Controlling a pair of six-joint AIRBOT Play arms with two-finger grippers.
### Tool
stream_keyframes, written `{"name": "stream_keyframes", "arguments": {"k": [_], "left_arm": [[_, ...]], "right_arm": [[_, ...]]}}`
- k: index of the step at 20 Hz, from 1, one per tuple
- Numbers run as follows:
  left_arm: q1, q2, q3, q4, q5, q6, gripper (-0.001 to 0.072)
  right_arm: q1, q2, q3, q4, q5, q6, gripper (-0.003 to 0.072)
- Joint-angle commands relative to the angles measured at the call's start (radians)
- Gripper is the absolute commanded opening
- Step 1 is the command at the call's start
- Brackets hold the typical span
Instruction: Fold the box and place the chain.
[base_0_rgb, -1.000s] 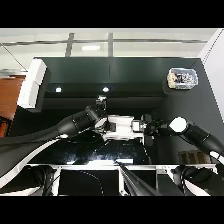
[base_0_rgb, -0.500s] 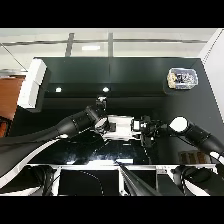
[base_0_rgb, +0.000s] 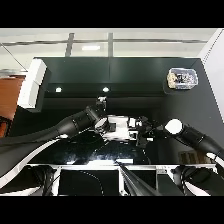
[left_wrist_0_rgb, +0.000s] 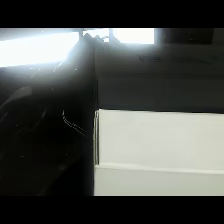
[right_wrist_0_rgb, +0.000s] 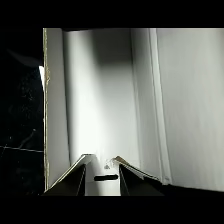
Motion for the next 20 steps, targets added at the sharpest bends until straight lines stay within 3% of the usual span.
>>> {"name": "stream_keyframes", "arguments": {"k": [1,5,6,7,8,9,10,11,13,14,17,20], "left_arm": [[0.001,0.0,-0.001,0.0,0.003,-0.002,0.0031],[0.001,0.0,-0.001,-0.001,0.003,-0.002,0.0031],[0.001,0.0,-0.001,-0.001,0.003,-0.002,0.0031],[0.001,0.0,-0.001,-0.001,0.003,-0.002,0.0031],[0.001,0.0,-0.001,-0.001,0.003,-0.001,0.0031],[0.001,0.0,-0.001,-0.001,0.003,-0.002,0.0031],[0.001,0.0,-0.001,-0.001,0.003,-0.001,0.0031],[0.001,0.0,-0.001,-0.001,0.003,-0.002,0.0031],[0.001,0.0,-0.001,-0.001,0.003,-0.001,0.0031],[0.001,0.0,-0.001,-0.001,0.003,-0.001,0.0031],[0.0,0.0,-0.001,-0.001,0.003,-0.001,0.0031],[0.0,0.0,-0.001,0.0,0.002,-0.001,0.0031]], "right_arm": [[0.015,-0.008,0.0,0.002,-0.031,0.031,0.0242],[0.014,-0.007,0.0,0.001,-0.058,0.082,0.0244],[0.014,-0.007,0.0,0.001,-0.058,0.084,0.03],[0.014,-0.007,0.0,0.001,-0.058,0.085,0.0408],[0.014,-0.007,0.0,0.001,-0.058,0.087,0.0382],[0.014,-0.007,0.0,0.0,-0.057,0.087,0.0175],[0.014,-0.007,0.0,0.002,-0.058,0.088,0.0191],[0.014,-0.007,0.0,0.001,-0.067,0.098,0.0378],[0.007,-0.005,0.0,-0.003,-0.074,0.109,0.0113],[-0.006,0.004,0.0,-0.006,-0.063,0.124,0.0051],[-0.099,0.086,0.0,-0.009,0.022,0.304,0.0051],[-0.264,0.175,0.0,-0.01,0.236,0.523,0.0051]]}}
